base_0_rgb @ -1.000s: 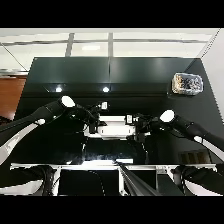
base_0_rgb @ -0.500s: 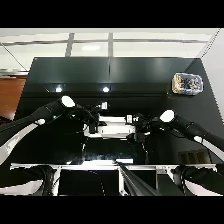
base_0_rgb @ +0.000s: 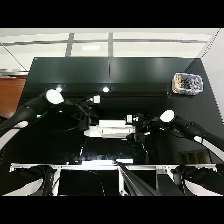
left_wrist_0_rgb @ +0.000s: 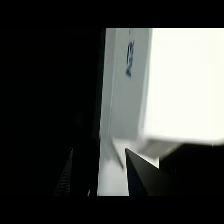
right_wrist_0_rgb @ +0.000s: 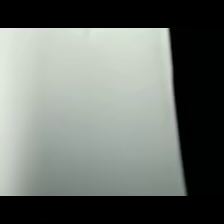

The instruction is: Fold the box and place the chain.

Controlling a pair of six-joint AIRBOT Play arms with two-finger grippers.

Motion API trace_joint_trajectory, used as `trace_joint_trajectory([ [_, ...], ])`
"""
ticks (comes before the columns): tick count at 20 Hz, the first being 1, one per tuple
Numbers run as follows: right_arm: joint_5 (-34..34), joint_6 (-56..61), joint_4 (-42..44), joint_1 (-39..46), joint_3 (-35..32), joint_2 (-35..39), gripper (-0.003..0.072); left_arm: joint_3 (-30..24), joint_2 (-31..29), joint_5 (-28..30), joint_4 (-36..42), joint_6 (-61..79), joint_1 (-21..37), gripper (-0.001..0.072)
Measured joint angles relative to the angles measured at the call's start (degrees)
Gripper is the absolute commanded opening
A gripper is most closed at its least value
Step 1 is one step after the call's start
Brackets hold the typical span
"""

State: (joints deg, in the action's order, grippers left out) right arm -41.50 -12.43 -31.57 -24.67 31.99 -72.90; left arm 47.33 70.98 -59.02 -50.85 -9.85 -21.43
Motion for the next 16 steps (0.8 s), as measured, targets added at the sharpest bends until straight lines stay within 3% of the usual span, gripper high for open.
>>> trace_joint_trajectory([
  [2, 0.04, 0.02, 0.00, 0.00, 0.00, 0.00, 0.0436, 0.17, -5.05, -3.50, -5.46, -8.35, 1.92, 0.0028],
  [4, 0.11, 0.07, 0.02, 0.00, 0.00, 0.00, 0.0436, 0.02, -8.90, -7.93, -8.22, -16.68, 3.58, 0.0026],
  [6, 0.20, 0.17, 0.02, 0.00, 0.00, 0.00, 0.0435, -1.81, -11.17, -12.35, -6.21, -23.02, 3.91, 0.0026],
  [7, 0.20, 0.22, 0.02, 0.00, 0.00, 0.00, 0.0345, -3.72, -11.82, -13.05, -3.39, -25.24, 3.58, 0.0027],
  [8, 0.20, 0.22, 0.02, -0.02, 0.00, 0.00, 0.0183, -5.88, -12.24, -12.37, 0.20, -26.73, 2.89, 0.0027],
  [9, 0.20, 0.22, 0.02, -0.02, 0.00, 0.00, 0.0119, -8.44, -12.46, -11.13, 4.87, -27.28, 1.79, 0.0026],
  [13, 0.20, 0.22, 0.02, -0.02, 0.00, 0.00, 0.0126, -15.34, -11.72, -3.15, 21.44, -23.17, -2.91, 0.0028],
  [16, 0.20, 0.20, 0.02, -0.07, 0.00, 0.00, 0.0126, -17.11, -10.05, 9.25, 33.38, -16.20, -4.63, 0.0028],
])
